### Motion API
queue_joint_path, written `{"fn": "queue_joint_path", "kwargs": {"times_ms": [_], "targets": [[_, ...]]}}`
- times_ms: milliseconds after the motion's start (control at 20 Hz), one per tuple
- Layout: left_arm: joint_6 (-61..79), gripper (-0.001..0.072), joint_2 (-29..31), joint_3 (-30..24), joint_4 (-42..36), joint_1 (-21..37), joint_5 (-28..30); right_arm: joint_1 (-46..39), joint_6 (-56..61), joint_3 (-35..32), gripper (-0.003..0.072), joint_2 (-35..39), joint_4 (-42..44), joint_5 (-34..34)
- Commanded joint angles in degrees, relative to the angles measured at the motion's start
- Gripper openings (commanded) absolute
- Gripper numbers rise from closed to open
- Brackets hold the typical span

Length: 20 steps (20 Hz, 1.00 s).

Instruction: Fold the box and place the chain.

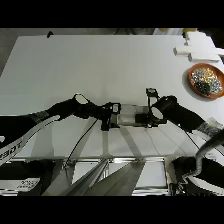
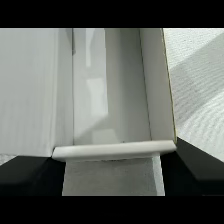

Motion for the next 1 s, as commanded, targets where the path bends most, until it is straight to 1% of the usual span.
{"fn": "queue_joint_path", "kwargs": {"times_ms": [0, 100, 150, 250, 400, 450, 550, 650, 800, 900, 950], "targets": [[0.0, 0.0071, 0.0, 0.0, 0.0, 0.0, 0.0, -0.2, 0.0, 0.0, 0.0199, -0.5, 3.0, -2.0], [0.0, 0.0071, 0.0, 0.0, 0.0, 0.0, 0.0, -0.2, 0.0, 0.0, 0.0169, -1.3, 3.2, -1.5], [0.0, 0.0071, 0.0, 0.0, 0.0, 0.0, 0.0, -0.2, 0.0, 0.0, 0.0133, -1.4, 3.3, -1.5], [0.0, 0.0071, 0.0, 0.0, 0.0, 0.0, 0.0, -0.2, 0.0, 0.0, 0.0016, -1.4, 4.0, -1.7], [0.0, 0.0071, 0.0, 0.0, 0.0, 0.0, 0.0, -0.2, -0.7, 0.0, 0.0017, -1.4, 4.7, -2.2], [0.0, 0.0071, 0.0, 0.0, 0.0, 0.0, 0.0, -0.2, -2.6, 0.1, 0.0036, -1.3, 4.7, -1.9], [0.0, 0.0071, 0.0, 0.0, 0.0, 0.0, 0.0, -0.2, -6.1, 0.1, 0.0283, 0.4, 4.4, -0.9], [0.0, 0.0071, 0.0, 0.0, 0.0, 0.0, 0.0, -0.2, -13.4, 0.9, 0.0291, 4.0, 4.2, 1.6], [0.0, 0.0071, 0.0, 0.0, 0.0, 0.0, 0.0, -0.2, -22.8, 5.0, 0.0292, 9.3, 3.9, 12.4], [0.0, 0.0071, 0.0, 0.0, 0.0, 0.0, 0.0, -0.2, -26.1, 9.9, 0.0288, 12.4, 2.0, 16.9], [0.0, 0.0071, 0.0, 0.0, 0.0, 0.0, 0.0, -0.2, -26.1, 12.7, 0.0239, 13.3, -0.2, 18.0]]}}
